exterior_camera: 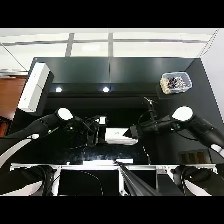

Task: Fold the box and place the chain.

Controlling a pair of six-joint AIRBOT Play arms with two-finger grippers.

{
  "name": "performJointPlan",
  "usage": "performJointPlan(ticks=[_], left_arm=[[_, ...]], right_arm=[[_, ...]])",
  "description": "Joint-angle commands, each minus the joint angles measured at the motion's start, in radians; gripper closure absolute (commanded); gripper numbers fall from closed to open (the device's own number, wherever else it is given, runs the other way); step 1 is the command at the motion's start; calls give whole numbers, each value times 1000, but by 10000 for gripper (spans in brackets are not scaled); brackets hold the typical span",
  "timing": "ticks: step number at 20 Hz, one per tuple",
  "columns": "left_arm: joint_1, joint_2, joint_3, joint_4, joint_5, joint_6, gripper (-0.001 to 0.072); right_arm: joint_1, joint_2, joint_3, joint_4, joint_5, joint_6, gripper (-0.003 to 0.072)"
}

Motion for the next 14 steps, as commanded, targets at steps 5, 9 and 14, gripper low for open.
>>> performJointPlan(ticks=[5, 9, 14], left_arm=[[0, -1, 1, 0, 1, 1, 306], [0, -1, 1, 0, 1, 1, 305], [0, -1, 1, 0, 1, 1, 306]], right_arm=[[-1, -158, -8, 37, -10, -20, 676], [-1, -169, -10, -16, -38, -21, 676], [0, -169, -10, -23, -62, -24, 676]])
